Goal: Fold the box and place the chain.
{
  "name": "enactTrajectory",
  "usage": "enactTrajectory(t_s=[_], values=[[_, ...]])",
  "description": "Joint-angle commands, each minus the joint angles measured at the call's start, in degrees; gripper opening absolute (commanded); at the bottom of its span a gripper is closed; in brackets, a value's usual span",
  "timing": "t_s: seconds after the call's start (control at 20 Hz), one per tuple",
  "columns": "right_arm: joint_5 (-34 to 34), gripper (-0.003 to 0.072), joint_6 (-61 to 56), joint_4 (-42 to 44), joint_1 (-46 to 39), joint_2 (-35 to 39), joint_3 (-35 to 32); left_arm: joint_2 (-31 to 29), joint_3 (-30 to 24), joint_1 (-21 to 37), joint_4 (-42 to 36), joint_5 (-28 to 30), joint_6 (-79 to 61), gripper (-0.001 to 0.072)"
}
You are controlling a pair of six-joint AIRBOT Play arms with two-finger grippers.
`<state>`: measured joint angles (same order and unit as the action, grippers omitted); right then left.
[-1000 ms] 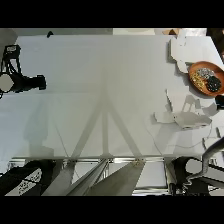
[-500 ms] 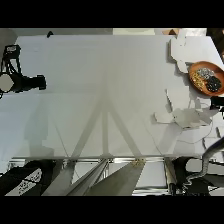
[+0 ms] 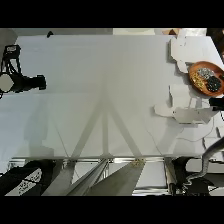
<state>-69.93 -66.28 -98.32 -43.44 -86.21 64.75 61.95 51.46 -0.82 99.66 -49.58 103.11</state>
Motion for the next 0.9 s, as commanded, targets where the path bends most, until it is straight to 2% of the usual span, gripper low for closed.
enactTrajectory(t_s=[0.0,0.25,0.4,0.55,0.75,0.85], values=[[-2.9,0.0015,4.1,0.0,2.7,0.0,0.1,0.0,0.0,0.1,0.0,0.0,0.0,0.0689],[-7.2,0.0013,3.5,0.6,11.8,0.0,0.1,0.0,0.0,0.1,0.0,0.0,0.0,0.0689],[-7.5,0.0012,2.7,6.6,17.6,1.2,0.1,0.0,0.0,0.1,0.0,0.0,0.0,0.0689],[-5.6,0.0012,1.9,13.1,23.9,4.9,0.1,0.0,0.0,0.1,0.0,0.0,0.0,0.0689],[0.6,0.0012,2.1,30.5,31.7,11.1,-0.8,0.0,0.0,0.1,0.0,0.0,0.0,0.0689],[4.3,0.0012,1.9,31.3,35.9,15.0,-0.9,0.0,0.0,0.1,0.0,0.0,0.0,0.0689]])
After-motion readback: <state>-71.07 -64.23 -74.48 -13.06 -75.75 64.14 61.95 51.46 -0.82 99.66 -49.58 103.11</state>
